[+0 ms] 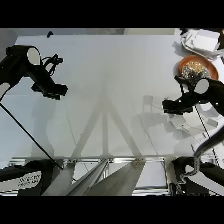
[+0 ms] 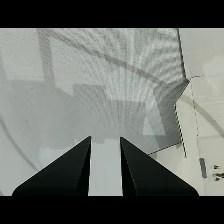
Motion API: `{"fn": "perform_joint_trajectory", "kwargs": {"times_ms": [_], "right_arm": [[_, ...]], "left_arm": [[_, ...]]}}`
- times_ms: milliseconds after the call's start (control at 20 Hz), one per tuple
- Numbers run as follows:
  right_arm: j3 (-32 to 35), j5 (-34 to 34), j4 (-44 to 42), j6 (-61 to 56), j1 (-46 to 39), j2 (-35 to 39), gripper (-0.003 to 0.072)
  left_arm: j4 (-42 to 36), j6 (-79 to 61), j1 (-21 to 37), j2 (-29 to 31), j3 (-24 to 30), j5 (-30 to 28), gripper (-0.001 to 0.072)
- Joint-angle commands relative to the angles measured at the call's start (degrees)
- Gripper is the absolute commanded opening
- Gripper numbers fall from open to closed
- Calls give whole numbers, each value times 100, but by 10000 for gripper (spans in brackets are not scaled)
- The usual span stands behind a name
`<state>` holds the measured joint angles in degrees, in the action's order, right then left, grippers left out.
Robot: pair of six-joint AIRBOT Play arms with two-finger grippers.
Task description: Fold the box and place the chain.
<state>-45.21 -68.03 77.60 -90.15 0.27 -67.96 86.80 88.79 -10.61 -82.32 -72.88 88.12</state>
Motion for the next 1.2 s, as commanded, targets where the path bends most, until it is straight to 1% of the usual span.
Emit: {"fn": "perform_joint_trajectory", "kwargs": {"times_ms": [0,200,250,300,350,400,500,550,600,650,700,750,850,900,1000,1150], "right_arm": [[-2,-2,-2,0,-4,4,197],[-24,-105,7,39,-4,4,196],[-160,-232,116,245,-4,4,196],[-413,-498,350,387,-4,4,194],[-734,-726,710,382,-4,4,173],[-1137,-940,1266,378,-4,4,145],[-1834,-1209,2754,361,-4,2,139],[-2076,-1340,3545,387,-24,4,141],[-2201,-1394,3982,638,-120,2,215],[-2210,-1390,4092,914,-291,2,344],[-2210,-1377,4068,968,-564,-46,434],[-2210,-1322,4063,1016,-857,-105,472],[-2210,-1176,4015,1331,-1478,-275,494],[-2210,-1147,3882,1434,-1768,-404,555],[-2210,-1016,3536,1652,-2181,-713,558],[-2210,-955,3346,1937,-2326,-1241,557]], "left_arm": [[0,0,4,-2,2,-2,12],[2,0,4,-2,2,-2,12],[0,-2,4,-2,2,-2,12],[0,-2,4,-2,2,-2,12],[0,0,4,-2,2,-2,12],[0,0,4,-2,2,-2,12],[0,0,4,-2,2,-2,12],[0,-2,4,-2,2,-2,12],[0,-2,4,-2,2,0,12],[2,-2,4,-2,2,0,12],[2,-2,4,-2,2,0,12],[0,0,4,-2,2,-2,12],[0,0,4,-2,2,0,12],[0,-2,4,-2,2,0,12],[2,-2,4,-2,2,0,12],[0,0,4,-2,2,-2,12]]}}
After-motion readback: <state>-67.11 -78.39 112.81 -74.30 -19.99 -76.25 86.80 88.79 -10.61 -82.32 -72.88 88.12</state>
